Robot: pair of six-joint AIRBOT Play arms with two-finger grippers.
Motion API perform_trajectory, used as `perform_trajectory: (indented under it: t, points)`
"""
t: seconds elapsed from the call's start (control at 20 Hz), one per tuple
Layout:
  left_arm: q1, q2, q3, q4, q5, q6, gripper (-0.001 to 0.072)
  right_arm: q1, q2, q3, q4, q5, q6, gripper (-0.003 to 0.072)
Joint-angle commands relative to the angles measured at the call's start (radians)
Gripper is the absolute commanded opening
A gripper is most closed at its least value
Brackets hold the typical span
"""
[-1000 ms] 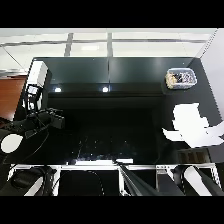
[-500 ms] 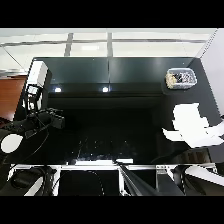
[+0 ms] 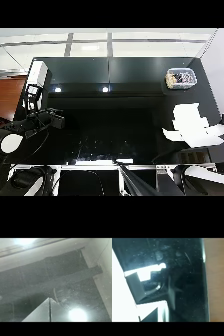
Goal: Fold the box and place the chain.
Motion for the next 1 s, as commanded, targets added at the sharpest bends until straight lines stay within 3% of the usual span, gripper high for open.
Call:
perform_trajectory:
  t: [0.0, 0.2, 0.55, 0.75, 0.95]
  points:
    - [0.0, 0.001, -0.001, 0.0, 0.0, 0.0, 0.0029, 0.049, -0.002, 0.002, -0.125, 0.047, 0.015, 0.0022]
    - [0.0, 0.001, -0.001, 0.0, 0.0, 0.0, 0.0029, 0.084, 0.025, 0.002, -0.114, 0.096, 0.123, 0.0021]
    - [0.0, 0.001, -0.001, 0.0, 0.0, 0.0, 0.0029, 0.279, 0.238, -0.035, 0.262, 0.014, 0.188, 0.0022]
    - [0.0, 0.001, -0.001, 0.0, 0.0, 0.0, 0.0029, 0.41, 0.398, -0.169, 0.359, -0.023, 0.255, 0.0022]
    - [0.0, 0.001, -0.001, 0.0, 0.0, 0.0, 0.0029, 0.504, 0.558, -0.409, 0.646, -0.076, 0.245, 0.0022]
